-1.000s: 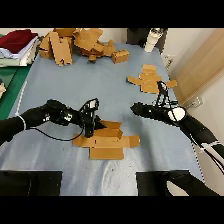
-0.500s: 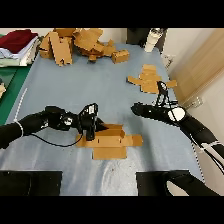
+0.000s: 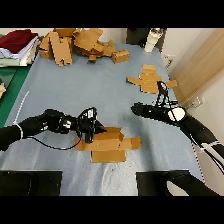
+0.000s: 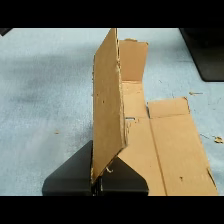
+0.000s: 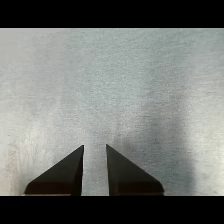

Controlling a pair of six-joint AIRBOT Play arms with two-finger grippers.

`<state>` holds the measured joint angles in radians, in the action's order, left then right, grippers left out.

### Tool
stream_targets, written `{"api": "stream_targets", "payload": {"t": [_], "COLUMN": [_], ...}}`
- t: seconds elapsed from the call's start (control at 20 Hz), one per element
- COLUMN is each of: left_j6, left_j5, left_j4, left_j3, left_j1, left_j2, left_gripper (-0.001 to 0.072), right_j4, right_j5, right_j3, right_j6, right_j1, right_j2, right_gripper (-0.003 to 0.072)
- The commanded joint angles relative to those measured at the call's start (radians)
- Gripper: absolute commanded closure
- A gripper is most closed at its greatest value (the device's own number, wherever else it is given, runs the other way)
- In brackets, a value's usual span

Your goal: Fold the box.

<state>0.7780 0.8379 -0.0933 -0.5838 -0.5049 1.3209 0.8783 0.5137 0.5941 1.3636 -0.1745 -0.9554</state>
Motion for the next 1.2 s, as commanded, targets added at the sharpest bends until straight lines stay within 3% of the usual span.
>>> {"api": "stream_targets", "payload": {"t": [0.0,0.25,0.45,0.7,1.15], "left_j6": [-0.013,0.001,0.029,0.064,0.06], "left_j5": [0.004,0.009,-0.085,-0.132,-0.014], "left_j4": [0.007,0.019,0.018,0.018,0.026], "left_j3": [0.001,-0.002,-0.076,-0.145,-0.104], "left_j1": [-0.001,0.0,0.0,0.0,-0.001], "left_j2": [-0.001,-0.001,-0.001,0.039,0.059], "left_gripper": [0.0695,0.0696,0.0695,0.0695,0.0696], "right_j4": [0.0,0.0,0.0,0.0,0.0], "right_j5": [0.0,0.0,0.0,-0.007,-0.007], "right_j3": [0.001,0.001,0.001,0.001,0.001], "right_j6": [-0.001,-0.003,-0.002,-0.002,-0.003], "right_j1": [0.0,0.0,0.0,0.0,0.0], "right_j2": [0.001,0.001,0.001,0.001,0.001], "right_gripper": [0.0459,0.0459,0.0459,0.0459,0.0459]}}
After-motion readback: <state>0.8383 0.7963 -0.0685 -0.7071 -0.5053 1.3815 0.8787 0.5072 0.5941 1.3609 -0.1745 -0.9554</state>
